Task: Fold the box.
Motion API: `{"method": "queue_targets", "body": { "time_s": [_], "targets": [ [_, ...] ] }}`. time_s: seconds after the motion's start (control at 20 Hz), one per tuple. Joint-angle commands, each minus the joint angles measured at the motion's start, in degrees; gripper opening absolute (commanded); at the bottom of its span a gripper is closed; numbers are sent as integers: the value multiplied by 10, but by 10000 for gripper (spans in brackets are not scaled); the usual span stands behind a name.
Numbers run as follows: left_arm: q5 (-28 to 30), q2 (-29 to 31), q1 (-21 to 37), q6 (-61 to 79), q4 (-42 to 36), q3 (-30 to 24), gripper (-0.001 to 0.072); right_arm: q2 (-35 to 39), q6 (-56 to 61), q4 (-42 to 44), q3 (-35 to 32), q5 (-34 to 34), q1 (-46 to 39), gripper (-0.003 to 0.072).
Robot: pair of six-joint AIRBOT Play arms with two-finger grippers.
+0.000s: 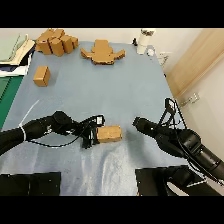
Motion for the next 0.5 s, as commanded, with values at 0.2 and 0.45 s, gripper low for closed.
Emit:
{"method": "queue_targets", "body": {
  "time_s": [0.2, 0.45],
  "targets": [
    [62, 37, 75, -118, 31, 1, 468, 0, 4, -2, 0, 0, 0, 4],
    [95, 50, 252, -202, 98, 1, 468, 0, 4, -2, 0, 0, 0, 4]
  ]
}}
